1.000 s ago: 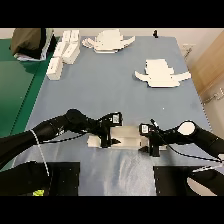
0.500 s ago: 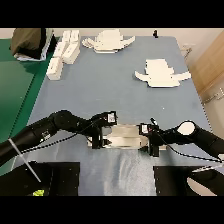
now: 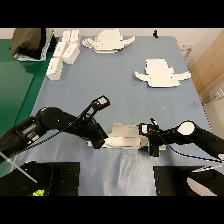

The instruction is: Fold the box.

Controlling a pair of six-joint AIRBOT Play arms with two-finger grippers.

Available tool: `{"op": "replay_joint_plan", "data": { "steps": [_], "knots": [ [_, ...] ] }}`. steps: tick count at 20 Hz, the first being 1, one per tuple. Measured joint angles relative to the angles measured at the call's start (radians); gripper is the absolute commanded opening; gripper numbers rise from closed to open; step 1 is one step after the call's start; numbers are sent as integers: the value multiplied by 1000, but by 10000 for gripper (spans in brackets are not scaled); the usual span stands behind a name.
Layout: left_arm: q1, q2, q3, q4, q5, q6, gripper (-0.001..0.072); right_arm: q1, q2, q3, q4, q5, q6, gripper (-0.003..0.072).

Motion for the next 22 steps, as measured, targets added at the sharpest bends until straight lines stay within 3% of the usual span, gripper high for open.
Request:
{"op": "replay_joint_plan", "data": {
  "steps": [4, 8, 14, 22],
  "knots": [
    [11, -164, 116, -117, -23, -46, 16, 0, 0, 0, 0, 0, 0, 444],
    [90, -268, 203, -206, -48, -48, 16, 0, 0, 0, 0, -1, 0, 444],
    [213, -362, 238, -382, -115, -26, 16, 0, 0, 0, 0, -1, 0, 444],
    [214, -570, 243, -435, -154, -32, 16, 0, 0, 0, 0, 0, 0, 444]
  ]
}}
